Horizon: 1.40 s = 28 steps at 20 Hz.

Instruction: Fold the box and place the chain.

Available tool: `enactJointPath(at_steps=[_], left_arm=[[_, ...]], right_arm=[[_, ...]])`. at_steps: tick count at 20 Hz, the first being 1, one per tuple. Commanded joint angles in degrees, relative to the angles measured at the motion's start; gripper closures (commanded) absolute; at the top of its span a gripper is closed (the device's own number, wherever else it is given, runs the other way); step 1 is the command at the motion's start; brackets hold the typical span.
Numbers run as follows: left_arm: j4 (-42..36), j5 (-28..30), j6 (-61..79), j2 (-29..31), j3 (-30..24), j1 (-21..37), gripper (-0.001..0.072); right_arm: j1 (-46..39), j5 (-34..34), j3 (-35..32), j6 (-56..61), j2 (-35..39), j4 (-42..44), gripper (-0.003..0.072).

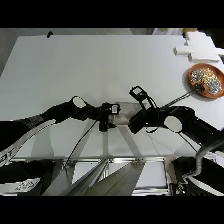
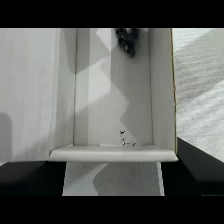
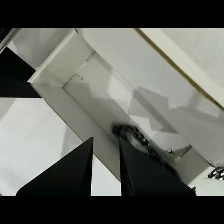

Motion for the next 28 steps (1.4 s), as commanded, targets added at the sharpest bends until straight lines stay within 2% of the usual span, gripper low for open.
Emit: enactJointPath(at_steps=[1,3,5,6,7,9,11,14,15,16,17,22,28], left_arm=[[0.0,0.0,0.02,0.04,0.04,0.04,0.0437],[0.0,0.0,0.02,0.04,0.04,0.04,0.0437],[0.02,0.0,0.02,0.04,0.04,0.04,0.0437],[0.0,0.02,0.02,0.04,0.04,0.04,0.0437],[0.02,0.02,0.02,0.04,0.04,0.04,0.0437],[0.0,0.02,0.02,0.07,0.04,0.04,0.0437],[0.0,0.0,0.02,0.04,0.04,0.04,0.0437],[0.0,0.0,0.02,0.04,0.04,0.04,0.0437],[0.0,0.0,0.02,0.04,0.04,0.04,0.0437],[0.0,0.0,0.02,0.04,0.04,0.04,0.0437],[0.0,0.0,0.02,0.07,0.04,0.04,0.0437],[0.0,0.0,0.02,0.04,0.04,0.04,0.0437],[0.0,0.0,0.02,0.07,0.04,0.04,0.0437]], right_arm=[[0.02,3.15,1.7,0.04,-0.17,-1.57,0.0499],[0.02,10.86,5.88,2.12,1.57,-6.84,0.0512],[-0.02,19.3,9.7,6.99,3.52,-15.69,0.0541],[-0.76,22.67,10.71,8.96,4.55,-19.06,0.0589],[-2.36,25.33,10.93,10.36,5.68,-21.14,0.0635],[-6.95,29.38,10.91,11.39,6.58,-22.21,0.0654],[-12.17,28.06,10.54,12.31,6.05,-21.94,0.067],[-17.16,22.27,8.98,13.11,2.64,-21.88,0.0666],[-17.77,21.03,8.39,13.11,0.79,-21.75,0.0589],[-17.9,20.37,8.0,13.16,-1.4,-21.77,0.0474],[-17.88,19.56,7.78,13.16,-3.91,-21.77,0.0461],[-17.88,12.94,7.74,15.06,-12.48,-21.14,0.0467],[-17.9,8.98,7.74,17.92,-16.17,-20.9,0.0466]])
